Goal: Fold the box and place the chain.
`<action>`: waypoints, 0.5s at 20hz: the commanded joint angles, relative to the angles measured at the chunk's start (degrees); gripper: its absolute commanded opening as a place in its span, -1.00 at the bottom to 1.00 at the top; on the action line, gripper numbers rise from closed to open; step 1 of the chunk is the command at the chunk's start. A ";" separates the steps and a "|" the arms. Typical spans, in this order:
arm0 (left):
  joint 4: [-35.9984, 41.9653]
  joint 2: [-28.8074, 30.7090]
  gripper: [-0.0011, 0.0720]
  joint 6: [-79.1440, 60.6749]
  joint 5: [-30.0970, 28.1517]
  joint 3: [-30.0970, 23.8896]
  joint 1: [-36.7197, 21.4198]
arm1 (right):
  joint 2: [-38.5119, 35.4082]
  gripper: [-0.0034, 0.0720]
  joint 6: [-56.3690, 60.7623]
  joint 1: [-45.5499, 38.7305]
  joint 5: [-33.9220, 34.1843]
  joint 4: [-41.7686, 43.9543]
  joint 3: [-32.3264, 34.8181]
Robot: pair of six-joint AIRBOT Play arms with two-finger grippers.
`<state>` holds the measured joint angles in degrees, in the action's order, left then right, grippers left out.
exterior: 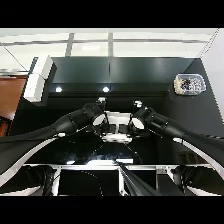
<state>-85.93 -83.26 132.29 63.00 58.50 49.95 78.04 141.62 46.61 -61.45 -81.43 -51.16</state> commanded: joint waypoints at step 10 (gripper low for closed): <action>-0.15 0.02 -0.90 0.15 0.28 0.02 -0.04 | 0.09 -0.51 0.44 0.04 -1.16 0.24 -0.39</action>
